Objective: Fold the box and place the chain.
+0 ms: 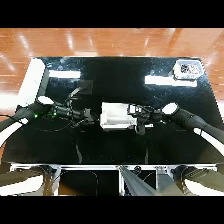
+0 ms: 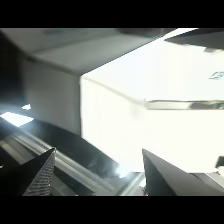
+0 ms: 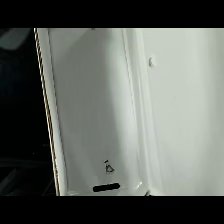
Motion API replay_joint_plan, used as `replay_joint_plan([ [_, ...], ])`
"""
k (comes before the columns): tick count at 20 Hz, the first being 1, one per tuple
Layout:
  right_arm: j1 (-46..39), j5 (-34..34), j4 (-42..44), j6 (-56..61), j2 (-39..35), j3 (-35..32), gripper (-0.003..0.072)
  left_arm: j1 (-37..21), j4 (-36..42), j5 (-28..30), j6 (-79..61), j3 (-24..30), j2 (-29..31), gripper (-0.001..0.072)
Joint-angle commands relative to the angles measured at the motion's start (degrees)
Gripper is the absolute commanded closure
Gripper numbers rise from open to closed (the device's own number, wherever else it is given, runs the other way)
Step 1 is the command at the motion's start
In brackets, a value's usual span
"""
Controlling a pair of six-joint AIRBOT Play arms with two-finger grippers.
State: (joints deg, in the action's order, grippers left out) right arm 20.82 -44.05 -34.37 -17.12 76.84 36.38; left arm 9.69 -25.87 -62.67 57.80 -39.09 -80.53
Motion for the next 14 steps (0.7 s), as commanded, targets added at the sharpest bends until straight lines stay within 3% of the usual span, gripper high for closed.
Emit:
replay_joint_plan([
  [1, 0.0, 0.0, 0.0, 0.0, 0.0, 0.0, 0.0205, 0.2, 1.4, -1.1, -0.3, -0.5, 0.0, 0.0075],
  [6, 0.0, 0.0, 0.0, 0.0, 0.0, 0.0, 0.0205, 3.4, 1.2, 0.8, 2.4, -2.9, 1.0, 0.0077],
  [14, 0.0, 0.0, 0.0, 0.0, 0.0, 0.0, 0.0205, 15.4, -1.1, 17.7, 11.1, -4.4, 4.1, 0.0081],
])
